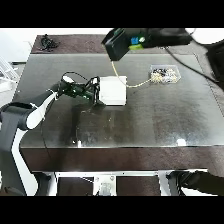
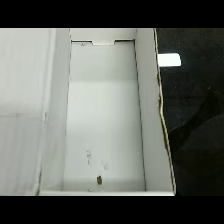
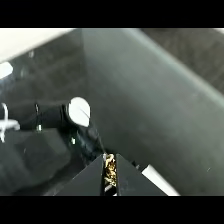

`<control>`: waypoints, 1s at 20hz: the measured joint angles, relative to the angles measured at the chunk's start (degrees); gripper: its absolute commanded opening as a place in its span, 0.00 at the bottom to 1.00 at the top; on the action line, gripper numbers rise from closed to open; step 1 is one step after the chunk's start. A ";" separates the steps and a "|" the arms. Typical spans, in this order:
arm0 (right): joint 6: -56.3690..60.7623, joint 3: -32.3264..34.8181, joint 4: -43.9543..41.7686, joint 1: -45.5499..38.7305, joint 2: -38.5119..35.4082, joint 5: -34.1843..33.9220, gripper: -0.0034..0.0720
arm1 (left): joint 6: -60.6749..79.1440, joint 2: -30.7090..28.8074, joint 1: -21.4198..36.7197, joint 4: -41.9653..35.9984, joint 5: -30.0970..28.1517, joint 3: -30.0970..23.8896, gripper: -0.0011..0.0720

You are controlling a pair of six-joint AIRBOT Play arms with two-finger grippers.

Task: Fold the box and place the chain.

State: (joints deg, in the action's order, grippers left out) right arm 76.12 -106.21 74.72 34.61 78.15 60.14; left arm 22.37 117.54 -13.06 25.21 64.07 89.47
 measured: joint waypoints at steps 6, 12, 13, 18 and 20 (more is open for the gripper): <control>1.11 6.25 -0.57 -0.94 2.86 -3.21 0.06 | -0.02 0.00 0.00 0.00 0.00 0.00 0.64; 1.36 9.88 -0.70 -3.17 8.17 -4.35 0.06 | 0.00 0.00 0.00 0.00 0.00 0.00 0.64; 1.38 10.51 -0.79 -3.63 9.22 -4.42 0.06 | 0.00 0.00 0.00 0.00 0.00 0.00 0.64; 1.49 14.10 -0.72 -6.12 13.05 -5.29 0.25 | -0.02 0.00 0.00 0.00 0.00 0.00 0.64; 1.49 15.04 -0.70 -7.08 13.66 -5.49 0.68 | 0.00 0.00 0.00 -0.02 0.00 0.00 0.64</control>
State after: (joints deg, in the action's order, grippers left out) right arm 77.60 -91.18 74.02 27.53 91.81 54.65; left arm 22.37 117.54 -13.06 25.19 64.07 89.47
